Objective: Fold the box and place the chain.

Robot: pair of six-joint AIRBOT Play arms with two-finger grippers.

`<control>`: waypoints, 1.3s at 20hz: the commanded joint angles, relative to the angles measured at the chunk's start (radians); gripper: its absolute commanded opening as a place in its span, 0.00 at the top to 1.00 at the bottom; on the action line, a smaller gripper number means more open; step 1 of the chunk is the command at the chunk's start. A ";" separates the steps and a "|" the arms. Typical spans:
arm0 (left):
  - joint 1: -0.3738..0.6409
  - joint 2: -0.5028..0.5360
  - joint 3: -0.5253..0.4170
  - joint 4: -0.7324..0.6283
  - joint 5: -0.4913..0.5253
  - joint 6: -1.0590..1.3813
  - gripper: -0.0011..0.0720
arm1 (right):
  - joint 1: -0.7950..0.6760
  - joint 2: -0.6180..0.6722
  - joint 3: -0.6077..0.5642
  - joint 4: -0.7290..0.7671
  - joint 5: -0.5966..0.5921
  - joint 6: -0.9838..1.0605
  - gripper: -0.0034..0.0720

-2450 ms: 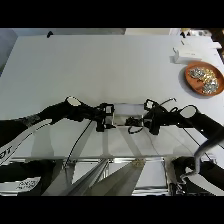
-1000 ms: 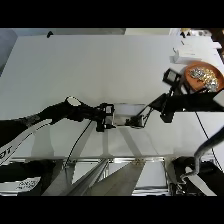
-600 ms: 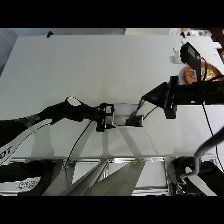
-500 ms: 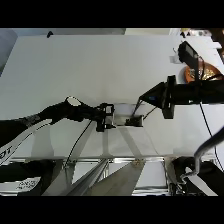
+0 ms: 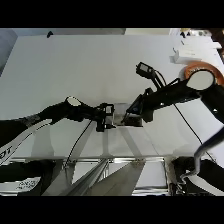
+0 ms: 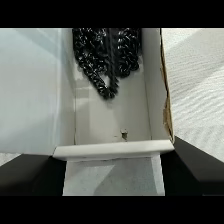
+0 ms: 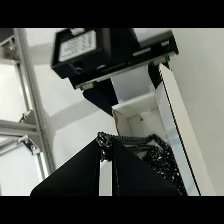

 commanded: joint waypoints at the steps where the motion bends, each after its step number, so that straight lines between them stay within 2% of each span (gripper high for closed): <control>1: 0.000 0.001 0.000 0.000 0.000 0.000 0.64 | 0.023 -0.039 -0.024 -0.018 -0.048 0.039 0.87; 4: 0.000 0.001 0.000 0.000 0.000 0.000 0.64 | 0.064 -0.043 -0.052 -0.024 -0.096 0.076 0.86; 5: 0.000 0.001 0.000 0.000 0.000 0.000 0.64 | 0.072 -0.049 -0.054 -0.028 -0.109 0.094 0.81; 6: 0.000 0.001 0.000 0.000 0.000 0.000 0.64 | 0.074 -0.057 -0.054 -0.028 -0.119 0.121 0.69; 8: 0.000 0.001 0.000 0.000 0.000 0.000 0.64 | 0.074 -0.060 -0.053 -0.026 -0.126 0.142 0.61; 10: 0.000 0.001 0.000 0.000 0.000 0.000 0.64 | 0.074 -0.060 -0.031 -0.023 -0.082 0.142 0.60; 12: 0.000 0.001 0.000 0.000 0.000 0.000 0.64 | 0.053 -0.060 0.047 -0.024 0.016 0.142 0.61; 15: 0.000 0.001 0.000 0.000 0.000 0.000 0.64 | -0.053 -0.060 0.201 -0.056 0.130 0.185 0.72; 18: 0.000 0.001 0.000 0.000 0.001 0.000 0.64 | -0.199 -0.061 0.245 -0.227 0.071 0.282 0.72; 21: 0.000 0.001 0.000 0.000 0.000 0.000 0.64 | -0.289 -0.099 0.244 -0.559 0.041 0.550 0.71; 23: 0.000 0.001 0.000 0.000 0.000 0.000 0.64 | -0.322 -0.136 0.228 -0.663 0.021 0.737 0.59; 25: 0.000 0.001 0.000 0.000 0.000 0.000 0.64 | -0.324 -0.161 0.181 -0.713 -0.012 0.761 0.49; 26: 0.000 0.001 0.000 0.000 0.000 0.000 0.64 | -0.323 -0.171 0.150 -0.731 -0.038 0.787 0.49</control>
